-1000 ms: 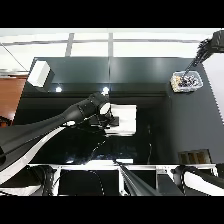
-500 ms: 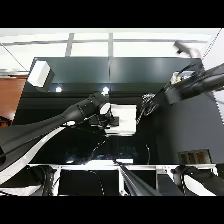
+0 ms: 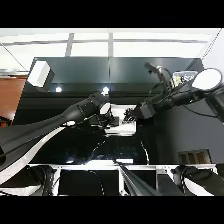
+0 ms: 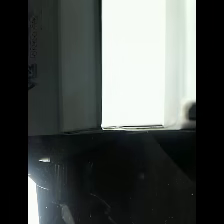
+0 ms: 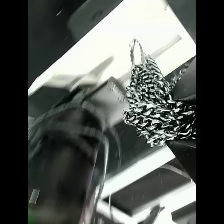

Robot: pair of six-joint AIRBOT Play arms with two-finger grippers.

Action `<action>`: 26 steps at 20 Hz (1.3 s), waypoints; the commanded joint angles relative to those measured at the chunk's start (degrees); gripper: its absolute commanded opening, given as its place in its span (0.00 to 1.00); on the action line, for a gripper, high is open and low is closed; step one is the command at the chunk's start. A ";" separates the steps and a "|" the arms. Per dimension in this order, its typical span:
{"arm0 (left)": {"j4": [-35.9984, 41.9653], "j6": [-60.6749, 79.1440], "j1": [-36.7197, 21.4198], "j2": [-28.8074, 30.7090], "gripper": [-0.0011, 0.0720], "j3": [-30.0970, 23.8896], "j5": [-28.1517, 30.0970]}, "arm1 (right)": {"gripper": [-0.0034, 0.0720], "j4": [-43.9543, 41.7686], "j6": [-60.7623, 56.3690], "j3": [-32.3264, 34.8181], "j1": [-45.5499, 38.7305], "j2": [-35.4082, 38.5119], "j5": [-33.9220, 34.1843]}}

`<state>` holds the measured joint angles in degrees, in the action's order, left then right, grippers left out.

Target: Fold the box and place the chain.

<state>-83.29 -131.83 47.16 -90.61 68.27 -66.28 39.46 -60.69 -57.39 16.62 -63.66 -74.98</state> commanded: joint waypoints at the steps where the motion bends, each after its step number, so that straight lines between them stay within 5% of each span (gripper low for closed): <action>1: -0.02 0.02 -0.04 0.02 0.05 0.02 0.00 | 0.07 3.02 -1.88 5.14 2.45 -0.22 8.00; 7: -0.02 0.02 -0.04 0.02 0.05 0.02 0.02 | 0.11 3.30 -4.94 10.58 2.54 -0.24 14.62; 9: -0.04 0.00 -0.04 0.00 0.05 0.02 0.02 | 0.52 3.76 -4.87 10.40 2.34 -0.22 14.12; 14: -0.02 0.02 -0.04 0.00 0.05 0.02 0.02 | 0.52 16.06 -6.40 5.49 -9.18 3.28 -0.96; 17: -0.02 0.00 -0.04 0.00 0.05 0.02 0.00 | 0.52 25.83 -8.79 5.92 -18.56 8.39 -2.99; 26: 0.11 0.02 -0.24 -0.04 0.05 0.02 -0.22 | 0.52 16.35 -3.74 9.33 -18.08 9.84 -0.68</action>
<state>-83.29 -131.85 47.07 -90.61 68.27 -66.24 57.32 -65.52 -48.42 -2.52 -54.11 -76.47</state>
